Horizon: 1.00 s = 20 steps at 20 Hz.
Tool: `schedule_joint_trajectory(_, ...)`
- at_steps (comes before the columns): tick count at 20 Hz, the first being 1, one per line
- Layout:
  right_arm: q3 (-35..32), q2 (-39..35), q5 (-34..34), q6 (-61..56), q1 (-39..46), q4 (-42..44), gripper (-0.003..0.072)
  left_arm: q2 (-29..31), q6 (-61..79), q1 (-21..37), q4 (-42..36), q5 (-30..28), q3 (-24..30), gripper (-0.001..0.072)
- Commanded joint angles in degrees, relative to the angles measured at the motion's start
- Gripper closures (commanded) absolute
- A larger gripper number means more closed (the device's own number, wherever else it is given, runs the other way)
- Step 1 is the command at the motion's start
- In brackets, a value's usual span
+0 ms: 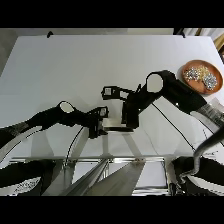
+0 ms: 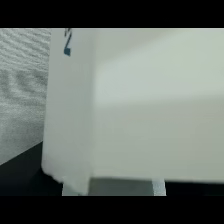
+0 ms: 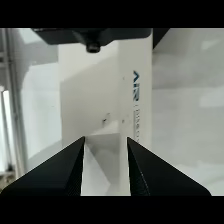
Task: Fold the box and place the chain.
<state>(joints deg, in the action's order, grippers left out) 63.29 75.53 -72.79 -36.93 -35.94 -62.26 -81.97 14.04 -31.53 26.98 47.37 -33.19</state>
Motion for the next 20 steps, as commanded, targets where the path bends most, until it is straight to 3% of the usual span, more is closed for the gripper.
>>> schedule_joint_trajectory(1, -3.4, -1.3, 6.8, 0.0, -1.5, -0.7, 0.0381, 0.0, 0.0, 0.0, 0.0, 0.0, 0.0, 0.0435)
schedule_joint_trajectory(13, -5.5, -1.4, 9.9, -0.1, -3.4, -2.3, 0.0396, 0.0, 0.0, 0.0, 0.0, 0.0, 0.0, 0.0435)
schedule_joint_trajectory(20, -6.0, -1.4, 11.2, -0.8, -4.1, -3.8, 0.0442, 0.0, 0.0, 0.0, 0.0, 0.0, 0.0, 0.0435)
